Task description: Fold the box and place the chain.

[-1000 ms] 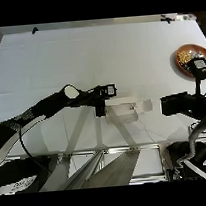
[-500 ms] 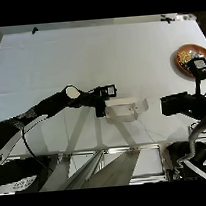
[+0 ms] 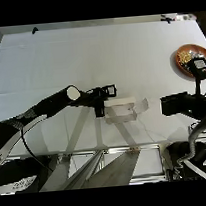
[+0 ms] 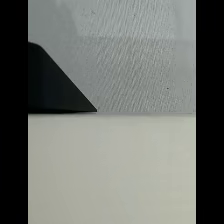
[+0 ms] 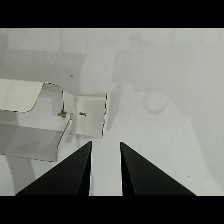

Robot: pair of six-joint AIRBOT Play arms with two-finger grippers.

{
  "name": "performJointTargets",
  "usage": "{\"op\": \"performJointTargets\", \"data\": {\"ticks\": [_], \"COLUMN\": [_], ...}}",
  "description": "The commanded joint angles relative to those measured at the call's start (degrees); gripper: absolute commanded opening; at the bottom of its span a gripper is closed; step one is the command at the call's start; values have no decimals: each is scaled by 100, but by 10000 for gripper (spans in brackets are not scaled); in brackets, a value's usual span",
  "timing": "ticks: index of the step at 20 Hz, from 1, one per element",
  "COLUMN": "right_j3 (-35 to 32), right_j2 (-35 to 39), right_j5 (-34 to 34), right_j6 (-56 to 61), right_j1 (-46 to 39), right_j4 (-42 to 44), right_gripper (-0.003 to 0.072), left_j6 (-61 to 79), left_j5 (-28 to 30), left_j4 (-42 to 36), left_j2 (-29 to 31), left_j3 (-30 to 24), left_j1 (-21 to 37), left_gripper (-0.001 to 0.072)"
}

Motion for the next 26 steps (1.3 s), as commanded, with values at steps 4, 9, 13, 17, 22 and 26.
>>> {"op": "performJointTargets", "data": {"ticks": [4, 9, 13, 17, 22, 26], "right_j3": [2, 2, 2, 2, 2, 2], "right_j2": [7, 7, 7, 7, 7, 7], "right_j5": [0, 0, 0, 2, 0, -31], "right_j6": [0, 0, 0, -229, -887, -1027], "right_j1": [4, 4, 4, 4, 4, 4], "right_j4": [0, 0, 2, 13, 118, 201], "right_gripper": [202, 202, 202, 211, 333, 333], "left_j6": [-122, -122, -120, -125, -125, -595], "left_j5": [-13, -13, -11, -15, -140, -463], "left_j4": [223, 221, 221, 223, 232, 654], "left_j2": [-4, -4, -4, -4, -4, -4], "left_j3": [-4, -4, -4, -4, 7, 306], "left_j1": [0, 0, 0, 0, 0, 9], "left_gripper": [9, 16, 13, 9, 7, 5]}}
